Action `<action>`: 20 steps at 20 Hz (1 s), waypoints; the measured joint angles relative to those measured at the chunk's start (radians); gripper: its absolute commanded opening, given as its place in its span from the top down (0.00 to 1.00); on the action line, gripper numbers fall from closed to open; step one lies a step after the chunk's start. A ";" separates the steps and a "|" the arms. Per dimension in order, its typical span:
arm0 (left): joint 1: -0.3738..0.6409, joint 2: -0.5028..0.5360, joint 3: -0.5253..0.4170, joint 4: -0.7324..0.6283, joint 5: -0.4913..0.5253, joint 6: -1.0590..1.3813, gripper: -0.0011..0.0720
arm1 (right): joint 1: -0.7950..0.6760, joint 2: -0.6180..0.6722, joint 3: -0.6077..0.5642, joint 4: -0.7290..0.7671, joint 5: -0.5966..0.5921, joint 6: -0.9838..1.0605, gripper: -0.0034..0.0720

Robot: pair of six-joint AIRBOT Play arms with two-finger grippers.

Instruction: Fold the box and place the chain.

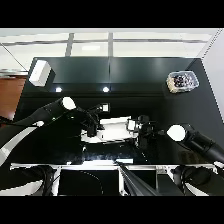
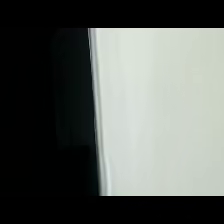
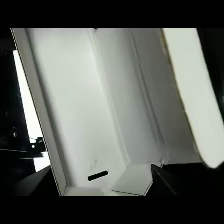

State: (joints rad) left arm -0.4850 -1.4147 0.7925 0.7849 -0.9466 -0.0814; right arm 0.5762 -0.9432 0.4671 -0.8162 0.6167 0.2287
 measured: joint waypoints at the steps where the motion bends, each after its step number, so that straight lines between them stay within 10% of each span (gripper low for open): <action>1: 0.000 0.000 0.000 0.000 0.000 0.000 0.95 | -0.007 0.000 0.002 0.000 0.002 0.000 0.02; 20: -0.001 0.037 0.000 0.048 0.024 0.002 0.95 | -0.071 -0.042 0.005 0.174 0.011 -0.129 0.02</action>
State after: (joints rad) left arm -0.4862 -1.3777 0.7925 0.8330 -0.9230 -0.0795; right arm 0.5053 -0.9848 0.4721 -0.6426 0.6277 0.0998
